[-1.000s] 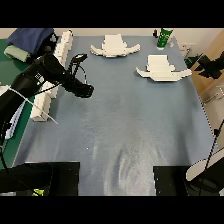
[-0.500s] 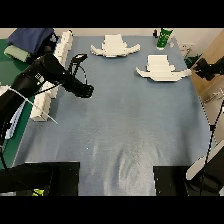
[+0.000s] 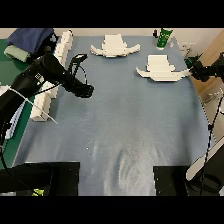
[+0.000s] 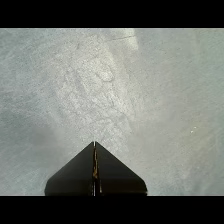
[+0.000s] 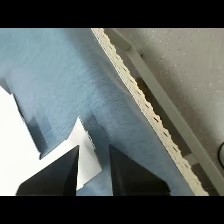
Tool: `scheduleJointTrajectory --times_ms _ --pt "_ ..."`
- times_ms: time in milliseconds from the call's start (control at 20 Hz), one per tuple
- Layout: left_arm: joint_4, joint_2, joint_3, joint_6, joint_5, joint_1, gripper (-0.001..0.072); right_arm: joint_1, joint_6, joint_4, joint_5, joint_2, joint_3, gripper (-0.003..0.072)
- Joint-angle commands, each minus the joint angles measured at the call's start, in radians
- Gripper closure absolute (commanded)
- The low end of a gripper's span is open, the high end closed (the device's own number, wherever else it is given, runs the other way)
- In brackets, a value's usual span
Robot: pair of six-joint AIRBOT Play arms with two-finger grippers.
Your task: Fold the box.
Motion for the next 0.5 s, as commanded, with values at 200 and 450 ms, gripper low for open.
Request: scheduleJointTrajectory --times_ms 200,450 --pt "0.0 0.0 0.0 0.0 0.0 0.0 0.0695 0.002 -0.114 0.156 -0.122 0.001 0.029 0.0404" --pt "0.0 0.0 0.0 0.0 0.0 0.0 0.0694 0.002 -0.192 0.178 -0.212 0.027 0.031 0.0679"
